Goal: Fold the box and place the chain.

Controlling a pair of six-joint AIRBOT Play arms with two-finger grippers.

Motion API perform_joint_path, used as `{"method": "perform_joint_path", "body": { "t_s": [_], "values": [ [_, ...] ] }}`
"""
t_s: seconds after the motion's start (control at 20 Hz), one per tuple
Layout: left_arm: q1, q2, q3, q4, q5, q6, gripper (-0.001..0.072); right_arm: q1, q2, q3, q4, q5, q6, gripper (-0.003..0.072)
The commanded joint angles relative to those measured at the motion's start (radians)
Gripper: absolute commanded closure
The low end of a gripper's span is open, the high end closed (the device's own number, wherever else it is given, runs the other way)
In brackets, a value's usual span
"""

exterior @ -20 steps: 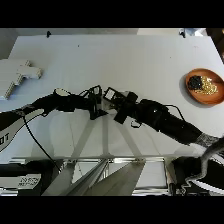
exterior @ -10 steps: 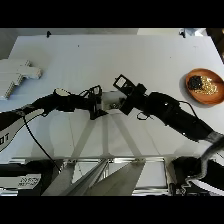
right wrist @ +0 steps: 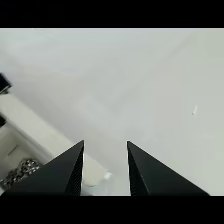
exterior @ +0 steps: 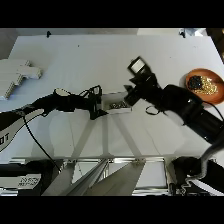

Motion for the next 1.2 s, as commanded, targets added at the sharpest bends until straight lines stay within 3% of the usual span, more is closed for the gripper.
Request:
{"method": "perform_joint_path", "body": {
  "t_s": [0.0,0.4,0.55,0.7,1.15],
  "values": [
    [0.0,0.0,0.0,0.0,0.0,0.0,0.0336,-0.124,-0.058,0.085,0.14,0.091,-0.06,0.0386],
    [0.0,0.0,0.0,0.0,0.0,0.0,0.0336,-0.331,-0.423,0.412,0.83,0.531,-0.74,0.0386],
    [0.0,0.0,0.0,0.0,0.0,0.0,0.0336,-0.331,-0.541,0.472,0.905,0.697,-0.943,0.0386],
    [0.0,0.0,0.0,0.0,0.0,0.0,0.0336,-0.325,-0.583,0.472,0.911,0.779,-1.019,0.0386],
    [0.0,0.0,0.0,0.0,0.0,0.0,0.0336,-0.26,-0.558,0.472,0.93,0.815,-1.289,0.036]
  ]
}}
